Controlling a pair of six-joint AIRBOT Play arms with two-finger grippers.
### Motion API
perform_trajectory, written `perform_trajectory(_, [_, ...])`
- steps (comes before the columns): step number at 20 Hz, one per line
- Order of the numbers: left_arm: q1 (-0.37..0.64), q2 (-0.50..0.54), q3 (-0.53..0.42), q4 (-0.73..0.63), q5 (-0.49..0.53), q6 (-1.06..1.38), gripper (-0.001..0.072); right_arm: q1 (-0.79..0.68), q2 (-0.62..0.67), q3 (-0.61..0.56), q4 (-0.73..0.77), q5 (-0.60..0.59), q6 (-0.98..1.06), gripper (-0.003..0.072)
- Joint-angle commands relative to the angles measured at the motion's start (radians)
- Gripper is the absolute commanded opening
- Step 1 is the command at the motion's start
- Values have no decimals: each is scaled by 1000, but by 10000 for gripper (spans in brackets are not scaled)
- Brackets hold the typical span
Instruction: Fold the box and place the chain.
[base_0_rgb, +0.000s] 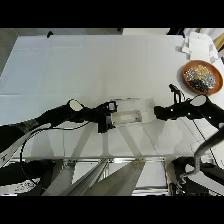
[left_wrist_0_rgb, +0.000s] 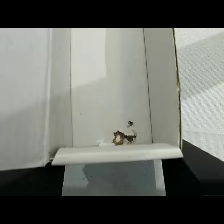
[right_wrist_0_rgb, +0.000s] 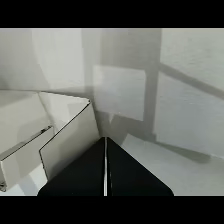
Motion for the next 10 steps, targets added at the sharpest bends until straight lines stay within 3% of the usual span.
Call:
perform_trajectory(1, [0,1,0,0,0,0,251,36,-2,-11,46,-9,-42,10])
perform_trajectory(10, [0,1,0,0,0,0,251,61,83,-11,103,38,-85,15])
